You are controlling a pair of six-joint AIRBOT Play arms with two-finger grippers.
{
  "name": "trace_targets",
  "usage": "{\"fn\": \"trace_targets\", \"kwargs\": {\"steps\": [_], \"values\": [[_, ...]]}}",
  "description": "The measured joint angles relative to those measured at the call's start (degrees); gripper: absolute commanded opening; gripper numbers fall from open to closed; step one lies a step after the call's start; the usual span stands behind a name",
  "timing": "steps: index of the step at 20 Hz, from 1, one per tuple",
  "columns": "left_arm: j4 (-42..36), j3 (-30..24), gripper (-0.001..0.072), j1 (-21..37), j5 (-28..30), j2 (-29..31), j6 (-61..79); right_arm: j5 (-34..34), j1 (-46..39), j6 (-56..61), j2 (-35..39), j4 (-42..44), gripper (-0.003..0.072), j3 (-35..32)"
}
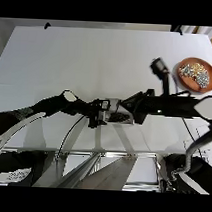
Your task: Fold the box and place the chain.
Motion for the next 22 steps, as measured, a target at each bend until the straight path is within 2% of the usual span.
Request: {"fn": "trace_targets", "kwargs": {"steps": [9,10,11,12,15,18,22], "values": [[0.0,0.0,0.0253,0.0,0.0,0.0,0.0,-8.26,5.6,4.55,-9.16,-3.21,0.001,-4.98],[0.0,-0.02,0.0253,0.0,0.0,0.0,0.02,-9.35,5.9,4.9,-9.94,-3.3,0.0026,-5.35],[0.0,0.0,0.0253,0.0,0.0,0.0,0.02,-10.49,6.12,5.22,-10.71,-3.37,0.0101,-5.57],[0.0,0.0,0.0253,0.0,0.0,0.0,0.0,-11.43,6.27,5.64,-11.37,-3.48,0.0133,-5.75],[0.0,-0.02,0.0253,0.0,0.0,0.0,0.0,-12.79,6.49,6.47,-12.59,-3.58,0.0173,-6.08],[0.0,-0.02,0.0253,0.0,0.0,0.0,0.0,-11.58,6.54,6.82,-12.87,-4.2,0.0173,-5.2],[0.0,0.0,0.0253,0.0,0.0,0.0,0.0,-3.19,6.54,8.2,-12.28,-10.73,0.0172,1.07]]}}
